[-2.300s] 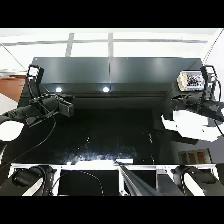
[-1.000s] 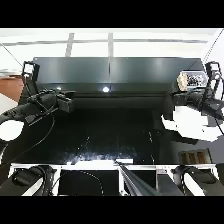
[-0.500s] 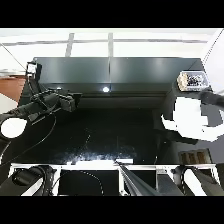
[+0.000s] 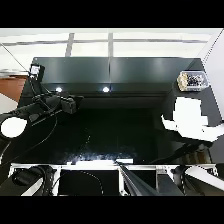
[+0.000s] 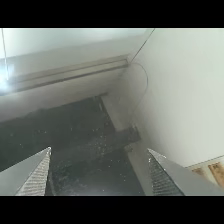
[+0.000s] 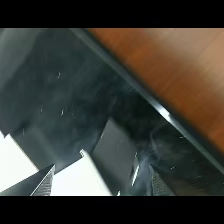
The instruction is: Fold the box and place the chain.
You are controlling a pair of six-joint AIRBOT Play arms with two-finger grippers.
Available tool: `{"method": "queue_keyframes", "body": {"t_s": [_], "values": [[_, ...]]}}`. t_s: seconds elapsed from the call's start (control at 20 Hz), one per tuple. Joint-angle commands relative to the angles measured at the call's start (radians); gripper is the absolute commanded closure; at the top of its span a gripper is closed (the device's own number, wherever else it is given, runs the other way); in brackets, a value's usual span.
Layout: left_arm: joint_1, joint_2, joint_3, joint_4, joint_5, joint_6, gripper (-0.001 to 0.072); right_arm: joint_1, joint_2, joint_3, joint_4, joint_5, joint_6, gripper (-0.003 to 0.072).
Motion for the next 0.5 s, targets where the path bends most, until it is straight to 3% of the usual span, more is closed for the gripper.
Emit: {"method": "queue_keyframes", "body": {"t_s": [0.0,0.1,0.45], "values": [[0.0,0.0,0.0,-0.001,0.005,0.0,0.0002,-0.029,-0.167,0.129,0.05,0.243,-0.141,-0.0017],[0.0,0.0,0.0,-0.001,0.005,0.0,0.0002,-0.029,-0.192,0.15,0.072,0.251,-0.188,0.0139],[0.0,0.0,0.0,-0.001,0.006,0.0,0.0002,-0.027,-0.294,0.15,0.09,0.374,-0.28,0.0148]]}}
